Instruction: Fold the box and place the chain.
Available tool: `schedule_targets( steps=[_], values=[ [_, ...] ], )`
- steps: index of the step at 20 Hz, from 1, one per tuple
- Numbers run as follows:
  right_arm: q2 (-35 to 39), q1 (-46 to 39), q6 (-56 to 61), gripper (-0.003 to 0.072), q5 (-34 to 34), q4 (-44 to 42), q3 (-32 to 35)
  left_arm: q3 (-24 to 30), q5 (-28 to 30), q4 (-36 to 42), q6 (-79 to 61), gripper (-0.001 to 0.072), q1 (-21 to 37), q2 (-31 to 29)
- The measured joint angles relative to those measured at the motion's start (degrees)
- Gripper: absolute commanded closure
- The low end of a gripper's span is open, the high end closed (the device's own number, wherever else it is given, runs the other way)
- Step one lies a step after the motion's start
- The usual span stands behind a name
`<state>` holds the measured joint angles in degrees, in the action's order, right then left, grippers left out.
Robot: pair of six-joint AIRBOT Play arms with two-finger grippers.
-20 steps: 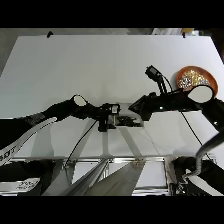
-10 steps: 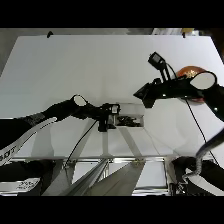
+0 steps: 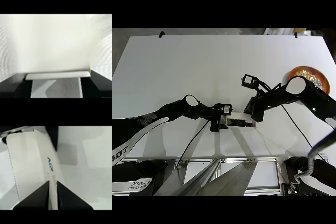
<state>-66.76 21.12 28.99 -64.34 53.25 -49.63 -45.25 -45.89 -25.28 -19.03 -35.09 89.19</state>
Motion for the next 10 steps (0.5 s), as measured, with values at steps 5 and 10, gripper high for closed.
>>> schedule_targets(
  steps=[5,10],
  values=[
    [0.0,4.1,-5.5,0.0437,-2.5,1.0,0.8,0.0,0.0,0.0,0.0,0.0502,0.0,0.0],
    [0.0,7.9,-7.8,0.0388,-1.7,5.0,1.6,0.0,0.0,0.0,0.0,0.0502,0.0,0.0]
  ],
)
